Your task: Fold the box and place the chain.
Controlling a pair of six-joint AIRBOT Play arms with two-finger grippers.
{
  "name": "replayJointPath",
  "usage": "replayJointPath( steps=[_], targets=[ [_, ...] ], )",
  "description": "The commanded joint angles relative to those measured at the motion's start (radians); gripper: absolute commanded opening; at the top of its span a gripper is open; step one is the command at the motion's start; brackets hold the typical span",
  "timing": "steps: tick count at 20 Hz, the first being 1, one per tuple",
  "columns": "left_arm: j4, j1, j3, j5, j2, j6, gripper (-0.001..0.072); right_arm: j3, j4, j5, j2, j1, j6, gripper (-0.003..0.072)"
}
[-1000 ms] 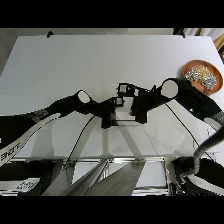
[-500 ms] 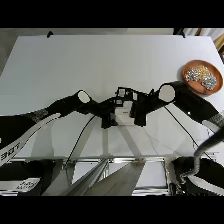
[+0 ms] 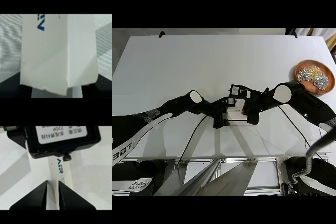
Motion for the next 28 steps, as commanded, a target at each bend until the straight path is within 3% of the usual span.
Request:
replayJointPath(
  steps=[1, 10, 22, 24, 28],
  targets=[
    [0.0, 0.0, 0.0, 0.0, 0.001, 0.0, 0.0154, 0.0, -0.007, -0.022, 0.005, 0.001, 0.008, 0.0125],
    [0.0, 0.0, 0.0, 0.0, 0.001, 0.0, 0.0154, -0.023, -0.006, -0.096, -0.003, 0.02, 0.034, 0.0125],
    [0.0, 0.0, 0.0, 0.0, 0.001, 0.0, 0.0154, -0.067, 0.006, -0.06, -0.003, 0.045, 0.034, 0.0129],
    [0.0, 0.0, 0.0, 0.0, 0.001, 0.0, 0.0154, -0.067, 0.013, -0.048, -0.003, 0.045, 0.034, 0.0184],
    [0.0, 0.0, 0.0, 0.0, 0.001, 0.0, 0.0154, -0.067, 0.013, -0.016, -0.003, 0.045, 0.034, 0.0205]
  ],
)
